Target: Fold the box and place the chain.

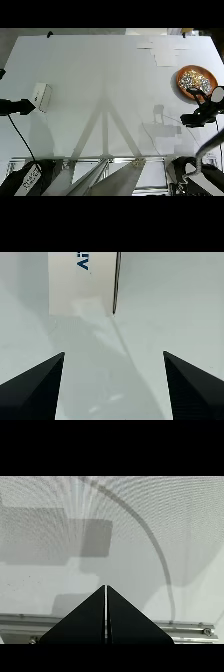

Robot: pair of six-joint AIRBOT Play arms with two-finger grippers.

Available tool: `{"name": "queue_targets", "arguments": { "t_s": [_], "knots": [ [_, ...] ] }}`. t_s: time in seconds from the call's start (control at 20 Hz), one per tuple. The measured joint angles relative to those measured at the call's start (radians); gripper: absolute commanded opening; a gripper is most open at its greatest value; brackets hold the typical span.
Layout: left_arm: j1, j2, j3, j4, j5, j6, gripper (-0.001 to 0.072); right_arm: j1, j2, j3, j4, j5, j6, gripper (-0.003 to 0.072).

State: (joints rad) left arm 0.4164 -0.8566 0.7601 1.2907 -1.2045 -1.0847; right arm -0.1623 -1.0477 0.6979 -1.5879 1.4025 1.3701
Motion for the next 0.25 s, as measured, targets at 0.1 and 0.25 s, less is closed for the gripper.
{"name": "queue_targets", "arguments": {
  "t_s": [0.1, 0.25],
  "knots": [
    [0.000, 0.040, 0.000, -0.002, -0.010, 0.000, 0.0691, 0.000, 0.000, 0.000, 0.000, 0.000, 0.000, 0.0016],
    [0.000, 0.072, 0.000, -0.003, -0.018, -0.001, 0.0690, 0.000, 0.000, 0.000, 0.000, 0.000, 0.000, 0.0016]
  ]
}}
